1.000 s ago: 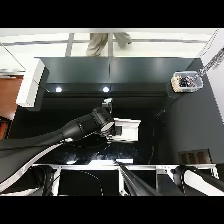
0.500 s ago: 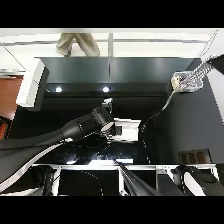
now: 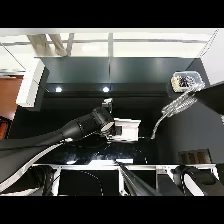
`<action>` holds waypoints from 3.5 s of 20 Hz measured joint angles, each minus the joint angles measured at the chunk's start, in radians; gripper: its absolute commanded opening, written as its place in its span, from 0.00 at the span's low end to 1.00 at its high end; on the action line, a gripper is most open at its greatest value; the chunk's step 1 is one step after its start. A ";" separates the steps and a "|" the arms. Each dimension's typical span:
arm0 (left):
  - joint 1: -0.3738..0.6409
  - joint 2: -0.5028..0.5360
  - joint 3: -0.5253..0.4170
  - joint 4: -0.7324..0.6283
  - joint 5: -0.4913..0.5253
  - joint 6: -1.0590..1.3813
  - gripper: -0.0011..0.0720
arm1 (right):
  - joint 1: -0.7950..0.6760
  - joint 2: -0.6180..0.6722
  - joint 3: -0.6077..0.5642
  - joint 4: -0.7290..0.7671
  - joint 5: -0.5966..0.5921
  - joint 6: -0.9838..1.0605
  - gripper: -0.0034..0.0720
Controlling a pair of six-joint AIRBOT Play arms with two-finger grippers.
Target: Fold the box and place the chain.
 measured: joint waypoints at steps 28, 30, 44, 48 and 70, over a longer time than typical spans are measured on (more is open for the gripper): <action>0.000 -0.001 0.000 0.000 0.000 0.000 0.05 | 0.028 -0.058 0.000 0.336 -0.115 -0.031 0.05; 0.000 -0.002 0.000 0.000 0.000 0.000 0.05 | 0.029 -0.064 0.000 0.337 -0.116 -0.032 0.05; 0.000 -0.003 0.000 0.000 0.000 0.000 0.05 | 0.131 -0.089 -0.179 0.163 -0.139 -0.024 0.05; 0.000 -0.003 0.000 0.000 0.000 0.000 0.05 | 0.137 -0.089 -0.263 0.064 -0.145 -0.009 0.05; 0.000 -0.003 0.000 0.000 0.001 0.000 0.05 | 0.371 -0.090 -0.618 0.132 -0.423 0.014 0.05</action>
